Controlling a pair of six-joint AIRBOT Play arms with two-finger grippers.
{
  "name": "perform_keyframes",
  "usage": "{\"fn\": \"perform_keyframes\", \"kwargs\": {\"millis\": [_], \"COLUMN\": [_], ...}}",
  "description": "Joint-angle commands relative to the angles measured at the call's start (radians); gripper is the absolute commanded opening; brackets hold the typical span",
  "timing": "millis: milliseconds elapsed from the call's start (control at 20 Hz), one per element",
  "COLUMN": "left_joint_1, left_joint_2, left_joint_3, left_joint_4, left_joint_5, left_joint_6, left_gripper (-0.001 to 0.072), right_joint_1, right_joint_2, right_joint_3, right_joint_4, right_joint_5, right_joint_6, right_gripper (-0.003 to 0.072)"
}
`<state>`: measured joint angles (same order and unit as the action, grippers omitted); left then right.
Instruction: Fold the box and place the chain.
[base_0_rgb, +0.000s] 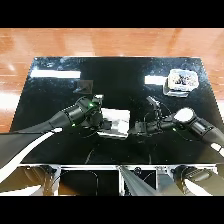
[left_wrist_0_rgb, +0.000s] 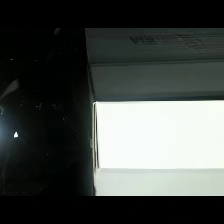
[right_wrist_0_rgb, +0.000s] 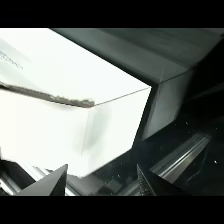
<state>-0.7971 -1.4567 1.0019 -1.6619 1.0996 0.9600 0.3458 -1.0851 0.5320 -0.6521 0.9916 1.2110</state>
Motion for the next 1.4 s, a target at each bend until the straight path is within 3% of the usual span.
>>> {"fn": "perform_keyframes", "kwargs": {"millis": [0,100,350,500,600,750,1050,1100,1350], "left_joint_1": [-0.001,-0.001,-0.001,-0.001,0.0,0.0,0.0,0.0,0.0], "left_joint_2": [0.0,0.0,0.0,0.0,0.0,0.0,0.0,0.0,0.0], "left_joint_3": [0.0,0.0,0.0,0.0,0.0,0.0,0.0,0.0,0.0], "left_joint_4": [0.0,0.0,0.0,0.0,0.0,0.004,0.005,0.005,0.008], "left_joint_5": [0.0,0.0,0.0,0.0,-0.001,-0.008,-0.008,-0.009,-0.009], "left_joint_6": [0.0,0.0,0.0,0.0,0.0,0.0,0.0,0.0,0.0], "left_gripper": [0.0017,0.0017,0.0017,0.0017,0.0017,0.0017,0.0017,0.0017,0.0017], "right_joint_1": [0.062,0.11,0.283,0.358,0.394,0.442,0.476,0.476,0.476], "right_joint_2": [0.0,0.0,-0.001,-0.034,-0.095,-0.17,-0.262,-0.263,-0.263], "right_joint_3": [0.005,0.016,0.145,0.226,0.288,0.352,0.402,0.402,0.402], "right_joint_4": [-0.01,-0.058,-0.572,-0.767,-0.822,-0.83,-0.853,-0.872,-0.906], "right_joint_5": [-0.108,-0.148,-0.188,-0.14,-0.074,-0.073,-0.021,-0.016,-0.008], "right_joint_6": [0.089,0.166,0.713,0.927,0.979,1.025,1.079,1.089,1.089], "right_gripper": [0.0536,0.0535,0.0534,0.0534,0.0534,0.0518,0.0493,0.0408,0.0256]}}
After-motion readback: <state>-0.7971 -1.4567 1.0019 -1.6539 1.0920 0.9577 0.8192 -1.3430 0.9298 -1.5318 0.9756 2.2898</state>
